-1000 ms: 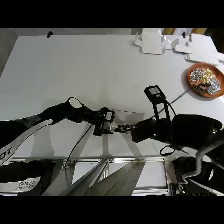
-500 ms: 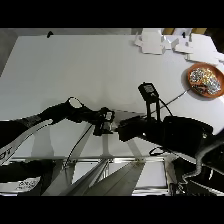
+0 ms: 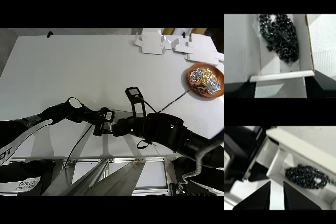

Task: Fold the box and place the chain.

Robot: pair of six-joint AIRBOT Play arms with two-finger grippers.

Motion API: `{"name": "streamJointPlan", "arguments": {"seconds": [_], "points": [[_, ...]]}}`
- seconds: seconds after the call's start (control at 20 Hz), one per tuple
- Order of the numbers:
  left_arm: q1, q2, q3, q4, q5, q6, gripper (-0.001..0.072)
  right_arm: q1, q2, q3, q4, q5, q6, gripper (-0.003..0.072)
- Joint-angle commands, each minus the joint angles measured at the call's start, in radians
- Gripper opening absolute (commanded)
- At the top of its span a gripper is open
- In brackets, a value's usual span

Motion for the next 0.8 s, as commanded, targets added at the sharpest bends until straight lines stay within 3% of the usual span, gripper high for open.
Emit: {"name": "streamJointPlan", "arguments": {"seconds": [0.0, 0.15, 0.4, 0.75], "points": [[0.0, -0.001, 0.0, 0.0, 0.0, 0.0, 0.021, -0.079, 0.018, 0.058, -0.012, 0.029, -0.049, 0.019], [0.0, -0.001, 0.0, 0.0, 0.0, 0.0, 0.021, -0.233, 0.037, 0.128, -0.013, 0.142, -0.144, 0.0189], [0.0, -0.001, 0.0, 0.0, 0.0, 0.0, 0.021, -0.485, 0.019, 0.132, -0.089, 0.315, -0.236, 0.0159], [0.0, -0.001, 0.0, 0.0, 0.0, 0.0, 0.021, -0.564, -0.091, 0.132, -0.189, 0.326, -0.255, 0.0167]]}}
